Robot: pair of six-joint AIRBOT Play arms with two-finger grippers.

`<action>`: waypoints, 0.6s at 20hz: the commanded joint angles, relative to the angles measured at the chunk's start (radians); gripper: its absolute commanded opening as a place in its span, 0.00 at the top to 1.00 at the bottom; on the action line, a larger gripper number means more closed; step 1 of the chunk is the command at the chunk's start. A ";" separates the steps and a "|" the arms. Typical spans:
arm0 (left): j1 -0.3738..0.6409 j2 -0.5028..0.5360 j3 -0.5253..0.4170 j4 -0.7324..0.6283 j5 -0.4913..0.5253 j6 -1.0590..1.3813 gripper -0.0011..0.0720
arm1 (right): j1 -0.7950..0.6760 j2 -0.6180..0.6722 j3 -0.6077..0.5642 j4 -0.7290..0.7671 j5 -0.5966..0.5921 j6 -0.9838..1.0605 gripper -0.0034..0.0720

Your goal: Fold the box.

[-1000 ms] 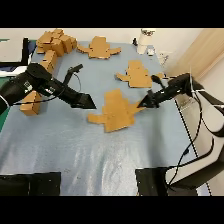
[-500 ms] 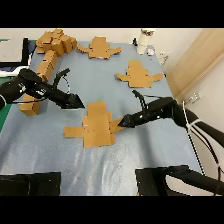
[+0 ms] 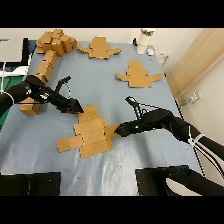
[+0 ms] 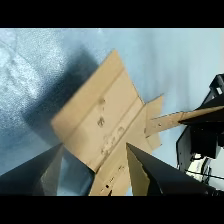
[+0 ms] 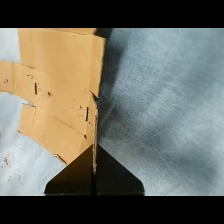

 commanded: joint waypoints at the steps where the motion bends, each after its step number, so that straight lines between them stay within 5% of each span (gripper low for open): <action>1: 0.003 -0.024 -0.008 0.008 -0.002 0.004 0.17 | 0.029 0.023 -0.005 -0.013 0.037 -0.010 0.95; 6: 0.003 -0.026 -0.058 0.034 0.007 0.004 0.17 | 0.029 0.021 -0.005 -0.020 0.031 -0.009 0.95; 11: -0.028 -0.037 -0.065 -0.115 0.001 0.110 0.18 | 0.029 0.021 -0.005 -0.027 0.030 -0.001 0.95; 12: -0.040 -0.045 -0.065 -0.115 0.000 0.119 0.29 | 0.029 0.021 -0.005 -0.028 0.030 -0.001 0.95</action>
